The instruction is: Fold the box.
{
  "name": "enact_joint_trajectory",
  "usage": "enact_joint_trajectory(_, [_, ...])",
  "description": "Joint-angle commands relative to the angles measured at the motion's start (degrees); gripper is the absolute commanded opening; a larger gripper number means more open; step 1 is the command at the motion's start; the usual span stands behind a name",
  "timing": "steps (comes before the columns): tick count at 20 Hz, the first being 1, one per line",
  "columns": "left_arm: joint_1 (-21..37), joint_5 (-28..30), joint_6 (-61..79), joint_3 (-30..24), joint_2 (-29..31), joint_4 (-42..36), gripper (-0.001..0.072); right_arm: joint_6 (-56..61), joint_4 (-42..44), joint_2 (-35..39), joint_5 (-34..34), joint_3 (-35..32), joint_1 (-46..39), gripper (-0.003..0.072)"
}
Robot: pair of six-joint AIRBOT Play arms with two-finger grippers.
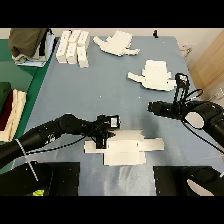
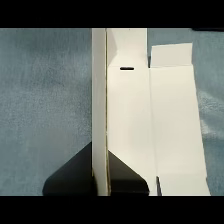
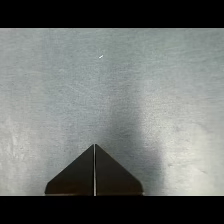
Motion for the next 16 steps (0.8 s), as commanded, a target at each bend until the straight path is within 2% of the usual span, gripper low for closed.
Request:
enact_joint_trajectory(1, [0.07, 0.13, 0.04, 0.20, -0.28, 0.22, 0.0016, -0.04, 0.00, 0.00, 0.04, 0.02, 0.02, 0.0004])
enact_joint_trajectory(7, [1.22, 1.09, 0.17, 2.27, -0.81, 3.50, 0.0016, -0.04, 0.00, 0.02, 0.07, 0.02, 0.02, 0.0003])
enact_joint_trajectory(12, [5.95, -2.19, 1.81, 5.92, -2.03, 3.85, 0.0016, -0.04, 0.02, 0.00, 0.00, -0.02, 0.04, 0.0004])
enact_joint_trajectory(16, [5.11, -4.79, 3.54, 5.79, -6.25, 1.44, 0.0016, -0.04, 0.02, 0.00, 0.00, -0.02, 0.04, 0.0003])
